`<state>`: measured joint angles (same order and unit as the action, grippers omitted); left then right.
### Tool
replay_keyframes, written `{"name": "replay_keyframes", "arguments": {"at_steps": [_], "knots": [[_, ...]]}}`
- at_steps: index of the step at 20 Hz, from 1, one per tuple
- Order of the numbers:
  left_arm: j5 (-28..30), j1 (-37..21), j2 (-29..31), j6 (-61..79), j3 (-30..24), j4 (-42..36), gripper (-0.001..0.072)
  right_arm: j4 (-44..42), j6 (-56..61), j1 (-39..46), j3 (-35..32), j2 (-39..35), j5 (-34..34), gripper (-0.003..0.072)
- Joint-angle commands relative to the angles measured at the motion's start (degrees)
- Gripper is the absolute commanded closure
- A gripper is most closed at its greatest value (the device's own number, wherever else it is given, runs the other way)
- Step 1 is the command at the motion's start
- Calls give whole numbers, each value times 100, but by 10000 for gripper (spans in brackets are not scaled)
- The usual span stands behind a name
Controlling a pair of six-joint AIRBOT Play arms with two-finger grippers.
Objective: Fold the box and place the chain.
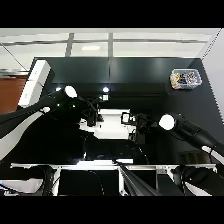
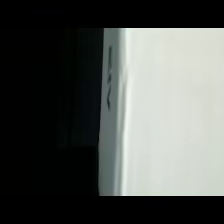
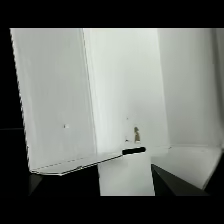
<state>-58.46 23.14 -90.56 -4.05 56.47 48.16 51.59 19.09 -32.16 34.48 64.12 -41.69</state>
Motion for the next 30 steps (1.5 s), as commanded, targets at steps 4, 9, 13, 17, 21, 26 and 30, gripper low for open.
{"name": "replay_keyframes", "arguments": {"at_steps": [4,9,13,17,21,26,30], "knots": [[13,4,-4,-20,0,-2,679,-52,15,192,247,-52,50,-19],[9,4,-4,-22,0,-24,679,-57,-155,313,247,-52,481,-18],[17,4,-4,-20,0,-24,679,-122,-997,393,247,-24,632,-18],[15,4,-4,-17,0,-22,679,-1311,-1941,837,247,46,420,-18],[13,4,-2,94,0,-22,680,-2168,-2844,1145,247,236,52,-18],[103,13,42,199,0,-13,681,-2347,-3071,1064,245,592,-599,-19],[111,129,162,367,0,177,682,-2151,-2944,966,245,756,-509,-18]]}}
